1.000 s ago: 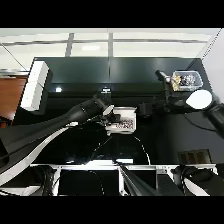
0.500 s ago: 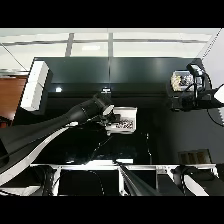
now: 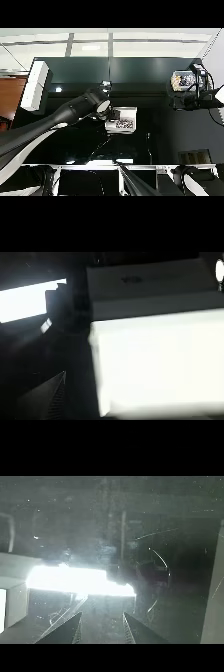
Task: Fold the box and place the chain.
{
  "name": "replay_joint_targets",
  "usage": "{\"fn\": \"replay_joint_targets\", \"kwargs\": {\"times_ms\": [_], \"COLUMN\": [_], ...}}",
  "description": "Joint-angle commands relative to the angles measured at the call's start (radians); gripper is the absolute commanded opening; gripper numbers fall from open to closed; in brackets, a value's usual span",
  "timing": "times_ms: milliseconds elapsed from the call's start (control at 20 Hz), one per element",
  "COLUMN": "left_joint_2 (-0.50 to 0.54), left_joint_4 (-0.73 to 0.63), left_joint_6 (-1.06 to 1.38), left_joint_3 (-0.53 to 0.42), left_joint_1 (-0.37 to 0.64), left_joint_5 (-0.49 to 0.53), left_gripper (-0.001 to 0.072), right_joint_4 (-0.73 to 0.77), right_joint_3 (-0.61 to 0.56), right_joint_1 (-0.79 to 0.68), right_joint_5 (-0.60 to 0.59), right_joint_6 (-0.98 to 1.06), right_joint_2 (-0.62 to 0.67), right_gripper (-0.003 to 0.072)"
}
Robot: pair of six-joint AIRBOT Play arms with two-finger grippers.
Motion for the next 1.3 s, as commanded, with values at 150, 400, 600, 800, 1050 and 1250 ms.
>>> {"fn": "replay_joint_targets", "kwargs": {"times_ms": [150, 400, 600, 800, 1050, 1250], "left_joint_2": [0.301, 0.486, 0.442, 0.367, 0.253, 0.097], "left_joint_4": [0.134, -0.610, -1.117, -1.064, -1.015, -1.098], "left_joint_6": [0.174, 0.780, 1.678, 2.206, 2.614, 2.613], "left_joint_3": [-0.232, -0.555, -0.683, -0.684, -0.641, -0.577], "left_joint_1": [0.119, 0.458, 0.552, 0.504, 0.470, 0.470], "left_joint_5": [0.032, 0.401, 0.326, 0.341, 0.352, 0.346], "left_gripper": [0.0499, 0.0499, 0.0720, 0.0720, 0.0719, 0.0720], "right_joint_4": [-0.003, 0.000, 0.033, 0.045, 0.083, 0.113], "right_joint_3": [0.000, 0.000, 0.000, 0.000, 0.000, 0.000], "right_joint_1": [0.000, 0.000, 0.000, 0.000, 0.000, 0.000], "right_joint_5": [0.021, 0.042, 0.048, 0.043, 0.043, 0.042], "right_joint_6": [0.001, 0.034, 0.055, 0.055, 0.072, 0.072], "right_joint_2": [0.000, 0.000, 0.000, 0.000, -0.001, -0.001], "right_gripper": [0.0309, 0.0309, 0.0309, 0.0309, 0.0308, 0.0309]}}
